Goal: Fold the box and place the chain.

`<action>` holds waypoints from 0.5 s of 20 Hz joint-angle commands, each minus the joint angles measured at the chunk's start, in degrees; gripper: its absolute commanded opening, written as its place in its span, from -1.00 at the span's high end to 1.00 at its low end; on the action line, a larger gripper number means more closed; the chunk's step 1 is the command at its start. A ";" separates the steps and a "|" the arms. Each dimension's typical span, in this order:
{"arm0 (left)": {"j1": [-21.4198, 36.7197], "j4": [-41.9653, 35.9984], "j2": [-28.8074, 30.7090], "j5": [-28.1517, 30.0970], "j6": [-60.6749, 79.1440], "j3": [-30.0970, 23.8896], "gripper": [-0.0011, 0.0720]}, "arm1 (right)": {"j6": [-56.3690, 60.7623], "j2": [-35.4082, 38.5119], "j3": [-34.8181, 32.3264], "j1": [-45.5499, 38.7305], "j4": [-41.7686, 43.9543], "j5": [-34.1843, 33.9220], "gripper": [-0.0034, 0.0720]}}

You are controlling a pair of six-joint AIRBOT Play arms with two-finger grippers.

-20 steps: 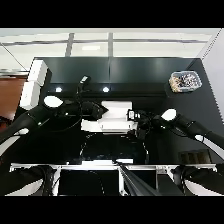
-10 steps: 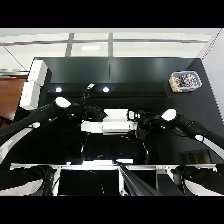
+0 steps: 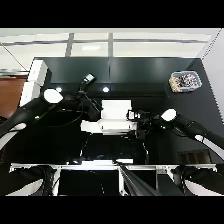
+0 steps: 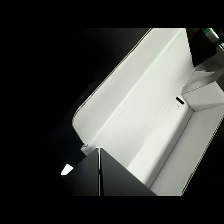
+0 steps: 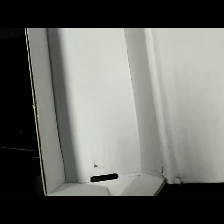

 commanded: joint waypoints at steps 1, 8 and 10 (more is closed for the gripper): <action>1.75 3.15 7.43 -3.69 4.39 -2.89 0.90 | -0.02 -0.02 0.04 0.04 0.02 0.04 0.57; 1.42 6.62 6.78 -3.28 29.90 -11.87 -0.96 | -0.02 -0.02 0.02 0.04 0.02 0.04 0.57; 1.31 6.21 4.94 -1.79 31.63 -11.93 -0.71 | -0.02 -0.02 0.02 0.04 0.02 0.04 0.57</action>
